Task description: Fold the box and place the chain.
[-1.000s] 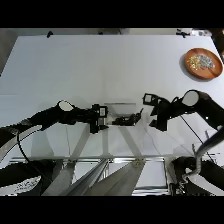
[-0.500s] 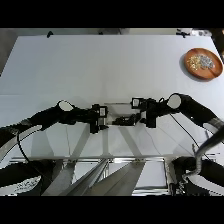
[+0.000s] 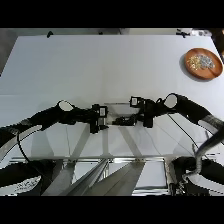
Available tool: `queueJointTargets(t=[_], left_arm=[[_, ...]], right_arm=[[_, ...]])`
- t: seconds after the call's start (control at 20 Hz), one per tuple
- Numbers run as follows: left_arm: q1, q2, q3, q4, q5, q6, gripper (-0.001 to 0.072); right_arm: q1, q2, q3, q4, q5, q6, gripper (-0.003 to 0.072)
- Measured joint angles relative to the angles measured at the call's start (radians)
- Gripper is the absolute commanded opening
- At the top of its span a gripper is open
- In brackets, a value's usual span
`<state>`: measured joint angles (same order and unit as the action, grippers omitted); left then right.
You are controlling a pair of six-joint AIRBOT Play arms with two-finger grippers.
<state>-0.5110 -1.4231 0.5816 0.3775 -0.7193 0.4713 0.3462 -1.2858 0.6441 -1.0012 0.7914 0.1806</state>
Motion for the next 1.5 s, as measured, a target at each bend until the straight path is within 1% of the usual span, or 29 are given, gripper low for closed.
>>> queueJointTargets(t=[0.05,0.15,0.2,0.25,0.3,0.5,0.7,1.05,1.15,1.3,1.5], left_arm=[[0.000,0.000,0.000,0.000,0.000,0.000,0.0394],[0.000,0.000,0.000,0.000,0.000,0.000,0.0394],[0.000,0.000,0.000,0.000,0.000,0.000,0.0394],[0.000,0.000,0.000,0.000,0.000,0.000,0.0394],[0.000,0.000,0.000,0.000,0.000,0.000,0.0394],[0.000,0.000,0.000,0.000,0.000,0.000,0.0394],[0.000,0.000,0.000,0.000,0.000,0.000,0.0394],[0.000,0.000,0.000,0.000,0.000,0.000,0.0394],[0.000,0.000,0.000,0.000,0.000,0.000,0.0394],[0.000,0.000,0.000,0.000,0.000,0.000,0.0394],[0.000,0.000,0.000,0.000,0.000,0.000,0.0394]], right_arm=[[0.000,-0.001,0.000,0.004,0.006,0.002,0.0151],[0.000,-0.002,0.000,0.006,0.012,0.011,0.0137],[0.000,-0.002,0.000,0.008,0.015,0.022,0.0092],[0.000,0.000,0.000,0.009,0.019,0.029,0.0084],[0.000,0.003,0.000,0.009,0.025,0.034,0.0034],[0.000,0.039,0.000,0.010,0.037,0.054,0.0014],[0.000,0.109,0.000,0.010,0.054,0.083,0.0014],[0.000,0.309,-0.001,-0.006,0.118,0.201,0.0014],[0.000,0.372,-0.001,0.028,0.140,0.226,0.0012],[0.000,0.444,-0.001,0.152,0.172,0.243,0.0012],[0.001,0.467,-0.001,0.274,0.182,0.256,0.0014]])
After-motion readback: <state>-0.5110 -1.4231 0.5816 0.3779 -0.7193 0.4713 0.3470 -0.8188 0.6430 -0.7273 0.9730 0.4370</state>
